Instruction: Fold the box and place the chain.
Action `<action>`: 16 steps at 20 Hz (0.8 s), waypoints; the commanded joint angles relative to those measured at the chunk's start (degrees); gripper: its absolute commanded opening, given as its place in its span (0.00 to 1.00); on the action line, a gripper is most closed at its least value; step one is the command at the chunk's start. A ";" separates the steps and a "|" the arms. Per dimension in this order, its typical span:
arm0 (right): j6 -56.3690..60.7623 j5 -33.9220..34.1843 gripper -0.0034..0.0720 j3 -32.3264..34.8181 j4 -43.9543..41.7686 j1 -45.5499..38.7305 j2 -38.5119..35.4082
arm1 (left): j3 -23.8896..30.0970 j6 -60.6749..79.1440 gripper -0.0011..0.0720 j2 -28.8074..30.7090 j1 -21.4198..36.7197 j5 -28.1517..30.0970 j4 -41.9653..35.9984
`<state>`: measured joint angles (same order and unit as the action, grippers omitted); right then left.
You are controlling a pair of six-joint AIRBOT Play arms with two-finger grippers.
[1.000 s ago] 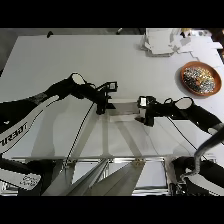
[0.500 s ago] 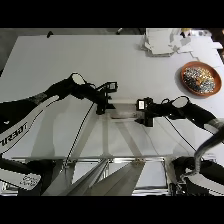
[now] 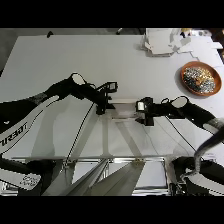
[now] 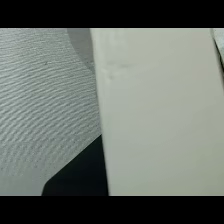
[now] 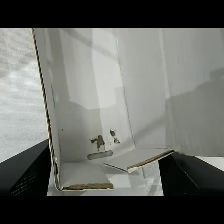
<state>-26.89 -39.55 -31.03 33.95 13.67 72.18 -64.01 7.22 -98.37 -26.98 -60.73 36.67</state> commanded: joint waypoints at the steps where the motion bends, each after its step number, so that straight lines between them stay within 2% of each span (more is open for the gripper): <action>1: -0.17 0.07 0.90 -0.07 -0.20 0.07 -0.07 | 0.00 0.04 0.03 -0.02 -0.02 0.09 0.02; 3: -0.17 -0.11 0.90 -0.07 -1.18 0.07 -0.07 | 0.00 0.04 0.03 -0.02 -0.02 0.17 0.09; 5: -0.17 -0.09 0.90 -0.07 -2.75 0.07 -0.09 | -0.02 0.00 0.03 -0.02 -0.02 2.91 -0.44; 16: -0.22 -0.04 0.90 -0.07 -2.95 0.07 -0.09 | -0.02 1.05 0.02 0.07 -0.26 4.59 -1.64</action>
<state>-27.09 -39.35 -31.03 31.20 13.67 72.14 -63.96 7.57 -98.35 -27.20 -57.19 35.75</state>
